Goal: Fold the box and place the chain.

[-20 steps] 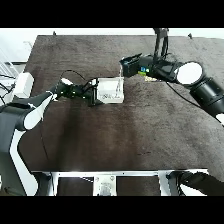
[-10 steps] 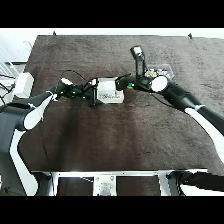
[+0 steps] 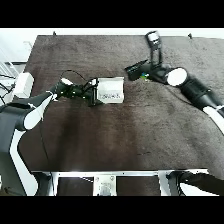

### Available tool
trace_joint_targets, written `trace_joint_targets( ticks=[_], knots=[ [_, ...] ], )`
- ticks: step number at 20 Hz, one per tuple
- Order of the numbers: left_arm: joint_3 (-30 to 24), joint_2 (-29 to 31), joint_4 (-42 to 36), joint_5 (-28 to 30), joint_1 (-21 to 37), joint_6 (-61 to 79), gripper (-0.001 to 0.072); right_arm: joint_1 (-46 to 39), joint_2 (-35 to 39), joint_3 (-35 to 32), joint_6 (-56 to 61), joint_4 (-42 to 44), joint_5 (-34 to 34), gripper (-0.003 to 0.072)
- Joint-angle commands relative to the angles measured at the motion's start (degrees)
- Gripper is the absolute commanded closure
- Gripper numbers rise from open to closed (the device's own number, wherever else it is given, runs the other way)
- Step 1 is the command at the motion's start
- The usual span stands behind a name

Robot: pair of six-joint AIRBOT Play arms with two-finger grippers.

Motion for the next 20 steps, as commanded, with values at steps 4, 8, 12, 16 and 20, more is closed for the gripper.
trace_joint_targets(
  ticks=[4,8,12,16,20],
  knots=[
    [0.1,0.0,0.0,0.0,0.0,0.0,0.0404,-11.6,-3.8,5.5,-32.7,18.9,13.6,0.0323],
    [0.1,0.0,0.0,0.0,0.0,0.0,0.0404,-13.3,-12.8,9.7,-43.6,24.9,17.5,0.0335],
    [0.1,0.0,0.0,0.0,0.0,0.0,0.0404,-12.7,-21.7,14.9,-51.8,27.0,23.6,0.0335],
    [0.1,0.0,0.0,0.0,0.0,0.0,0.0404,-11.4,-27.4,20.6,-53.0,27.0,29.8,0.0335],
    [0.1,0.0,0.0,0.0,0.0,0.0,0.0403,-9.5,-27.8,21.1,-52.9,26.4,32.6,0.0333]
  ],
)
